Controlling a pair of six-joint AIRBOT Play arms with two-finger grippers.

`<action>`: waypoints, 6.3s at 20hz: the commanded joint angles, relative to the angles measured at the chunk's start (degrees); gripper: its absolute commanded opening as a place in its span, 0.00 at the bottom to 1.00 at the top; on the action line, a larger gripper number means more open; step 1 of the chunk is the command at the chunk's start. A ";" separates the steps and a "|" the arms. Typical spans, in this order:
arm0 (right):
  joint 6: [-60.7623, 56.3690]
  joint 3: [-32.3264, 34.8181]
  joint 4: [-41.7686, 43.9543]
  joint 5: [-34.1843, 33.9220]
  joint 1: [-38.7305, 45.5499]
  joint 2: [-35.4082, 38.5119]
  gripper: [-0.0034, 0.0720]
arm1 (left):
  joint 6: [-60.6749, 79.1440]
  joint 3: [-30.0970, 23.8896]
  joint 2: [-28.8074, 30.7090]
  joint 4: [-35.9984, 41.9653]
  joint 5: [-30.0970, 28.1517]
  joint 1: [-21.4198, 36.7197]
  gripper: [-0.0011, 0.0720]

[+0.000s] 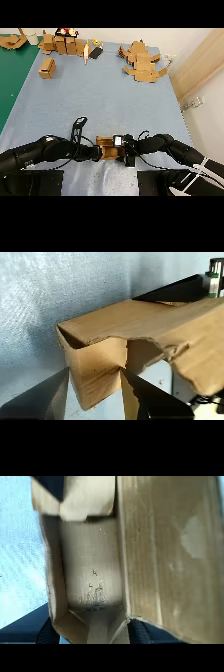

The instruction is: Fold the box.

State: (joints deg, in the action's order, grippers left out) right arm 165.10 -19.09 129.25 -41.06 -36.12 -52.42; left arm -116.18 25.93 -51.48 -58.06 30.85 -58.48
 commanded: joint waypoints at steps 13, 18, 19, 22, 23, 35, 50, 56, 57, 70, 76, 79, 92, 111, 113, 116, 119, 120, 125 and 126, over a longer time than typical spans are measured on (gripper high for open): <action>-0.09 0.02 -0.26 0.04 -0.04 0.00 0.62 | -19.98 15.39 -13.00 -22.56 11.30 -6.69 0.68; -0.09 0.02 -0.50 0.04 -0.04 -0.02 0.62 | -25.79 20.81 -18.69 -28.20 19.08 -9.33 0.68; -0.09 0.02 -0.50 0.04 -0.04 0.00 0.62 | -27.10 21.05 -19.17 -28.79 19.71 -9.40 0.68; -0.09 0.02 -0.50 0.04 -0.04 0.00 0.62 | -29.18 21.14 -20.13 -28.76 19.34 -9.42 0.67; -0.09 0.02 -0.50 0.04 -0.04 0.00 0.62 | -29.35 21.14 -20.37 -28.76 19.08 -9.42 0.63; -0.09 0.02 -0.48 0.04 -0.04 0.00 0.62 | -33.79 21.14 -21.79 -28.68 18.12 -9.40 0.15; -0.09 0.02 -0.48 0.04 -0.04 0.00 0.62 | -33.70 21.14 -22.03 -26.14 16.11 -9.31 0.66; -0.09 0.02 -0.48 0.07 -0.04 0.00 0.62 | -33.68 21.14 -20.96 -26.95 16.79 -8.87 0.66; -0.09 0.02 -0.50 0.07 -0.04 0.00 0.62 | -33.66 21.14 -21.11 -27.34 17.70 -8.87 0.66; -0.09 0.02 -0.50 0.07 -0.04 0.00 0.62 | -28.85 21.14 -21.64 -25.73 15.87 -8.96 0.66; -0.09 0.02 -0.48 0.07 -0.04 0.00 0.62 | -37.11 23.37 -22.18 -28.68 23.37 -9.03 0.66; -0.09 0.02 -0.48 0.07 -0.04 0.00 0.62 | -37.77 26.23 -23.56 -30.18 25.97 -9.07 0.66; -0.09 0.02 -0.48 0.07 -0.04 0.00 0.62 | -37.66 28.00 -26.80 -30.69 25.35 -9.57 0.66; -0.09 0.02 -0.48 0.07 -0.04 0.00 0.62 | -36.17 28.00 -26.82 -30.49 25.83 -10.47 0.03; -0.09 0.02 -0.48 0.07 -0.04 0.00 0.62 | -36.20 28.00 -26.80 -30.25 25.97 -10.47 0.03; -0.09 0.02 -0.48 0.07 -0.04 0.00 0.62 | -36.15 28.00 -26.80 -30.21 26.75 -10.47 0.03; -0.09 0.02 -0.48 0.07 -0.04 0.00 0.62 | -36.22 28.00 -26.73 -30.21 26.84 -10.45 0.71; -0.09 0.02 -0.48 0.07 -0.04 0.00 0.62 | -36.20 28.00 -26.73 -30.21 26.82 -10.47 0.71; -0.09 0.02 -0.50 0.07 -0.04 0.00 0.62 | -36.17 28.06 -26.73 -30.23 26.88 -10.45 0.72; -0.09 0.02 -0.48 0.07 -0.04 0.00 0.62 | -36.17 28.06 -26.53 -30.23 27.06 -10.47 0.72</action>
State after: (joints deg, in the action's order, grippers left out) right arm 165.07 -19.09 128.79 -40.99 -36.12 -52.42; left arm -152.35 53.93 -78.22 -88.20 57.47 -68.97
